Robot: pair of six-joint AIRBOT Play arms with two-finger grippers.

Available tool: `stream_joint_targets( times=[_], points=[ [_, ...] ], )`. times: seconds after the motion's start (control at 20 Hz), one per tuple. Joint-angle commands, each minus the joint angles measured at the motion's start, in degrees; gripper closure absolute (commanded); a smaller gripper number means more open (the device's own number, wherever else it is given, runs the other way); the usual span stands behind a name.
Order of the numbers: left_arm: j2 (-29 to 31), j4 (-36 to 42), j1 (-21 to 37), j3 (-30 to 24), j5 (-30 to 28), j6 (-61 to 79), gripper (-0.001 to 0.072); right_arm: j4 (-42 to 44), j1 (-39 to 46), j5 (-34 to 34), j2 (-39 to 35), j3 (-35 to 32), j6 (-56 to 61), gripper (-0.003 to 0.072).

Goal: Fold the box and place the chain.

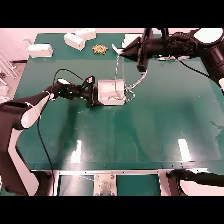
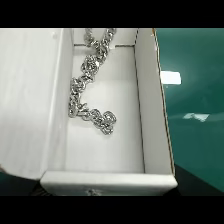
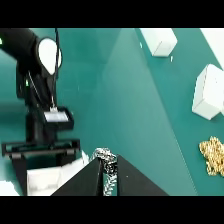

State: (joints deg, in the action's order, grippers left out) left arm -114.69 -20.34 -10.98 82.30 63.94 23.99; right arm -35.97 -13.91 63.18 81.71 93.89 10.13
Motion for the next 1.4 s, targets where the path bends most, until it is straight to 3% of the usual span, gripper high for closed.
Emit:
stream_joint_targets(
  times=[0.0, 0.3, 0.6, 0.65, 0.7, 0.75, 1.0, 1.35],
  points=[
    [0.04, -0.02, 0.04, 0.02, -0.02, 0.02, 0.0307, -0.48, -3.50, -2.34, 0.22, -0.81, 3.41, 0.0682],
    [0.04, -0.02, 0.04, 0.02, 0.00, 0.02, 0.0307, -0.46, -3.78, -2.49, 6.23, -6.95, 7.82, 0.0681],
    [0.04, -0.02, 0.02, 0.02, 0.00, 0.02, 0.0307, -3.45, -3.72, -3.80, 16.39, -7.72, 7.61, 0.0674],
    [0.04, -0.02, 0.02, 0.02, 0.00, 0.02, 0.0308, -5.62, -3.63, -3.78, 16.90, -7.69, 7.61, 0.0486],
    [0.04, -0.02, 0.04, 0.00, 0.00, 0.02, 0.0308, -7.87, -3.39, -3.69, 16.90, -7.69, 7.30, 0.0198],
    [0.04, -0.02, 0.04, 0.02, 0.00, 0.02, 0.0307, -9.44, -2.91, -3.30, 16.70, -7.54, 7.21, 0.0117],
    [0.04, -0.02, 0.04, 0.02, -0.02, 0.02, 0.0308, -15.19, 4.28, 2.91, 15.10, -7.13, 3.52, 0.0118],
    [0.04, -0.02, 0.04, 0.02, -0.02, 0.02, 0.0307, -8.94, 13.40, 3.93, 21.11, -7.87, -18.53, 0.0117]
  ],
)
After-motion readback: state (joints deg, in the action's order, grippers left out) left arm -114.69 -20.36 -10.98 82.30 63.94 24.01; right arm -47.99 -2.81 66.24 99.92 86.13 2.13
